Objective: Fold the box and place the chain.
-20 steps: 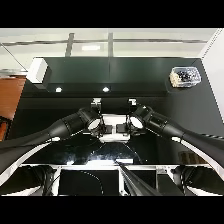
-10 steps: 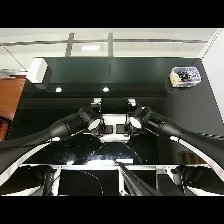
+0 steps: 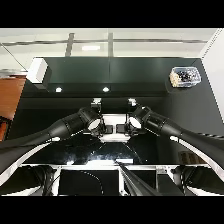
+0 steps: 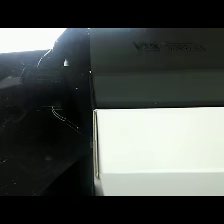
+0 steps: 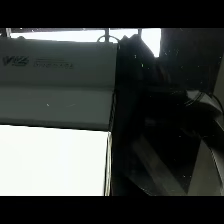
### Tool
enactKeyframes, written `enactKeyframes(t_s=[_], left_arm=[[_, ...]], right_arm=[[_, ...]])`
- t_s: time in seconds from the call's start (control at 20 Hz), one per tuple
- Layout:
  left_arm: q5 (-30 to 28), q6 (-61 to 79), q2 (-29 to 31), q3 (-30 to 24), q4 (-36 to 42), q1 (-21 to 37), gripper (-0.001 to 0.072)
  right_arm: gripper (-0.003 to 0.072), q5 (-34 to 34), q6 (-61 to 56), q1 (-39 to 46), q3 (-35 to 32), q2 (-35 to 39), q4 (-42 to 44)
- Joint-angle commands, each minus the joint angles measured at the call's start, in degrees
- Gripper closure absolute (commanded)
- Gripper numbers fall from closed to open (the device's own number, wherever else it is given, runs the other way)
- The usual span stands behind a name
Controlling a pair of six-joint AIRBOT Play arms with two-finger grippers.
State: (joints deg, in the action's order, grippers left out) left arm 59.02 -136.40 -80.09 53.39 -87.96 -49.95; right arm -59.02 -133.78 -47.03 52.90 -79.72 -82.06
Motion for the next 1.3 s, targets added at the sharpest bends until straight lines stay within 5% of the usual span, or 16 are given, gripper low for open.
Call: enactKeyframes(t_s=[0.0,0.2,0.3,0.6,0.65,0.7,1.0,1.1,1.25], left_arm=[[-0.04,0.11,-0.02,-0.04,0.15,0.04,0.0678],[0.42,0.11,-0.02,-0.02,0.13,0.37,0.0678],[1.53,0.02,-0.02,-0.02,-0.61,0.42,0.0680],[2.54,-0.57,-0.02,-0.02,-1.75,0.42,0.0680],[2.54,-0.57,-0.02,-0.02,-1.73,0.39,0.0680],[2.54,-0.57,-0.02,-0.02,-1.60,0.39,0.0680],[2.56,-0.57,-0.02,-0.02,-1.57,0.39,0.0679],[2.56,-0.55,-0.02,-0.02,-1.57,0.39,0.0680],[2.58,-0.55,-0.02,-0.02,-1.60,0.39,0.0680]], right_arm=[[0.0639,0.15,0.13,-0.07,0.04,0.00,0.04],[0.0635,0.13,0.11,-0.07,0.04,0.00,0.09],[0.0515,0.13,0.09,-0.07,0.04,0.00,0.09],[0.0520,0.37,0.11,-0.04,0.04,0.00,0.09],[0.0629,0.48,0.15,-0.07,0.04,0.00,0.09],[0.0640,0.87,0.31,-0.07,0.04,0.00,0.33],[0.0634,2.45,0.28,-0.04,0.04,0.00,1.88],[0.0374,1.84,0.28,0.02,0.04,0.00,1.88],[0.0341,1.14,1.29,0.13,0.04,0.85,2.01]])
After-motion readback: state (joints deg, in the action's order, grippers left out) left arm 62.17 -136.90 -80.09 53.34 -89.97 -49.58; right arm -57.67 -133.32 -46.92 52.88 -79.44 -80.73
